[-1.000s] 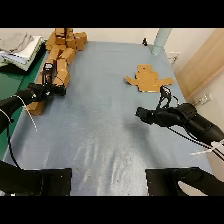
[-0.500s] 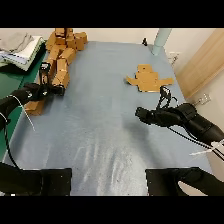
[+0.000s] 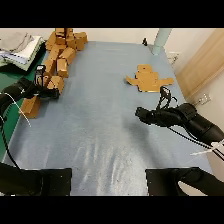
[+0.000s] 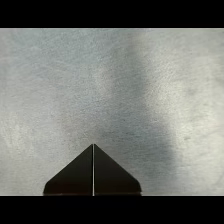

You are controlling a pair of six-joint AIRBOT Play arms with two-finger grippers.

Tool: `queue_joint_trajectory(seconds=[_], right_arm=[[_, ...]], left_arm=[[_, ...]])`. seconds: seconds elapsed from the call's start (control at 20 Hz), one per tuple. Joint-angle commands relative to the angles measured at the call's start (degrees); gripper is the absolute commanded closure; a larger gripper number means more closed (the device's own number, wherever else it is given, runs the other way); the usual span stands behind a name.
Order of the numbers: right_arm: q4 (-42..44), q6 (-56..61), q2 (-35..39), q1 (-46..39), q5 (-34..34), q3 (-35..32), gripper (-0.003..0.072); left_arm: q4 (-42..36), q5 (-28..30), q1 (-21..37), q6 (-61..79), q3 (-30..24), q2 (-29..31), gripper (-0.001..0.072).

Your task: Fold the box.

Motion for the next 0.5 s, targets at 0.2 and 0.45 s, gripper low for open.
queue_joint_trajectory(seconds=[0.2,0.45], right_arm=[[0.0,0.0,0.0,0.0,0.0,0.0,0.0683],[0.0,0.0,0.0,0.1,0.0,0.0,0.0683]], left_arm=[[4.2,-1.0,-4.1,-2.4,1.7,0.1,0.0219],[4.4,-1.0,-4.0,-2.4,2.2,0.1,0.0220]])
